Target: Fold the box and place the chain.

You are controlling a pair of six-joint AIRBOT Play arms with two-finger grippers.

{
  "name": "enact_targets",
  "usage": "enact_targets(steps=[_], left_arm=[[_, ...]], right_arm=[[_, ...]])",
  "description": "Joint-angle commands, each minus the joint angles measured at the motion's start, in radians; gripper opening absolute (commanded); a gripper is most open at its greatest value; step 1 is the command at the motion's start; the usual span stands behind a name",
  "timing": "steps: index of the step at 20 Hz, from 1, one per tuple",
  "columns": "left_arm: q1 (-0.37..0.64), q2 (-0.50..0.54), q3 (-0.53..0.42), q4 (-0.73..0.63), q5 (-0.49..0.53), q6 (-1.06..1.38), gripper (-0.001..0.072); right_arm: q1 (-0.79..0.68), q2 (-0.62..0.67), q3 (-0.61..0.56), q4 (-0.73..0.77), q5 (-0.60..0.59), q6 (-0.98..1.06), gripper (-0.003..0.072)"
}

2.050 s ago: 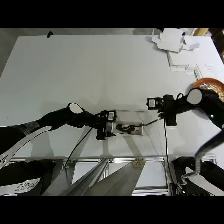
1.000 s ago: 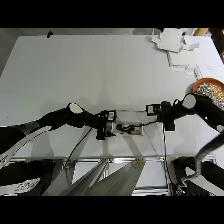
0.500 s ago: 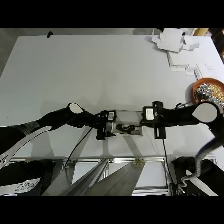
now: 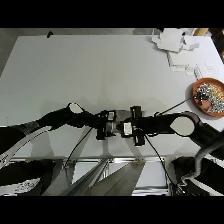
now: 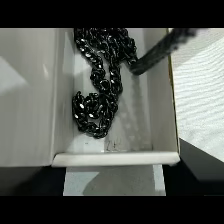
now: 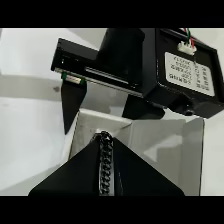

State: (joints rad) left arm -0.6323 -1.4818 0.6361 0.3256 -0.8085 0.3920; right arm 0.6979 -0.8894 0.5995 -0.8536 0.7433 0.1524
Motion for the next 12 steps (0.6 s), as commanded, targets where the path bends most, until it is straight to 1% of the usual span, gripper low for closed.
enact_targets(steps=[1, 3, 5, 7, 9, 10, 12], left_arm=[[0.001, 0.001, 0.001, 0.000, 0.000, 0.000, 0.0211], [0.001, 0.001, 0.001, 0.000, 0.000, 0.000, 0.0211], [0.001, 0.001, 0.001, 0.000, 0.000, 0.000, 0.0211], [0.001, 0.001, 0.001, 0.000, -0.001, 0.000, 0.0211], [0.001, 0.001, 0.001, 0.000, -0.004, 0.000, 0.0211], [0.001, 0.001, 0.001, 0.000, -0.004, 0.000, 0.0211], [0.001, 0.001, 0.001, 0.000, -0.004, 0.000, 0.0211]], right_arm=[[0.019, -0.043, 0.000, -0.083, -0.033, 0.052, 0.0190], [0.019, -0.010, 0.000, -0.183, -0.021, 0.061, 0.0194], [0.019, 0.056, 0.001, -0.299, 0.004, 0.062, 0.0193], [-0.020, 0.123, 0.001, -0.388, 0.085, 0.121, 0.0190], [-0.132, 0.146, 0.001, -0.424, 0.195, 0.135, 0.0186], [-0.200, 0.143, 0.000, -0.436, 0.236, 0.135, 0.0169], [-0.357, 0.132, 0.000, -0.441, 0.251, 0.131, 0.0169]])
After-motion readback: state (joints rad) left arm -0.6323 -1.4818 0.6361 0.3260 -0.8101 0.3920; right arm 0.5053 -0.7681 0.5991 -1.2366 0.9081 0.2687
